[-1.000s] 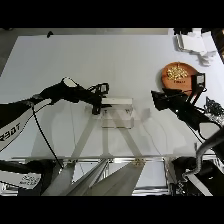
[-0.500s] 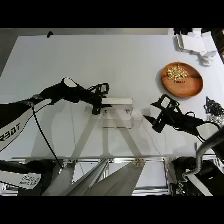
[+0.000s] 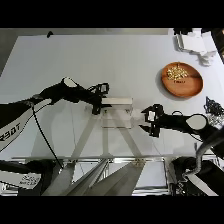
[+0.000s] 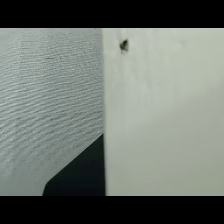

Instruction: Fold the box and place the chain.

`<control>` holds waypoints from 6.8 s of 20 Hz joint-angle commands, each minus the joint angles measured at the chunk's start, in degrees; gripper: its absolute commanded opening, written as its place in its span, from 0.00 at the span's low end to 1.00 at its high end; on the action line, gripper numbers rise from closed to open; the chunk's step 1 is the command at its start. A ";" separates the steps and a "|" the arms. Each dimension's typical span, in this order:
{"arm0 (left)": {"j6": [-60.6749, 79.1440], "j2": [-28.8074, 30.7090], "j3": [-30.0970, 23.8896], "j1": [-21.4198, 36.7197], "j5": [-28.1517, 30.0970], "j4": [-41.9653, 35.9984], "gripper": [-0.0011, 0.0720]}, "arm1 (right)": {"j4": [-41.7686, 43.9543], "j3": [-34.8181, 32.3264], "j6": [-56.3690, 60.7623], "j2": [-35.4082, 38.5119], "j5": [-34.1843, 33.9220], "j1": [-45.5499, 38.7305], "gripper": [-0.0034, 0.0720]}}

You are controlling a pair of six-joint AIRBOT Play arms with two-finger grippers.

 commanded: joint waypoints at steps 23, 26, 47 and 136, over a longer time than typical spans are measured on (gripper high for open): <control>0.00 -0.02 -0.02 -0.04 0.00 0.02 0.02 | 18.64 4.70 10.43 -14.62 -14.36 7.48 0.95; 0.00 -0.02 -0.02 -0.04 0.00 0.02 0.02 | 17.68 7.45 10.45 -18.71 -12.15 7.48 0.91; 0.00 -0.02 -0.02 -0.04 0.00 0.02 0.02 | 8.92 20.98 -3.54 -31.39 7.02 -1.22 0.96; -30.71 1.99 -0.20 3.63 1.53 2.67 0.03 | 15.45 21.14 -16.65 -38.05 14.75 -1.03 0.64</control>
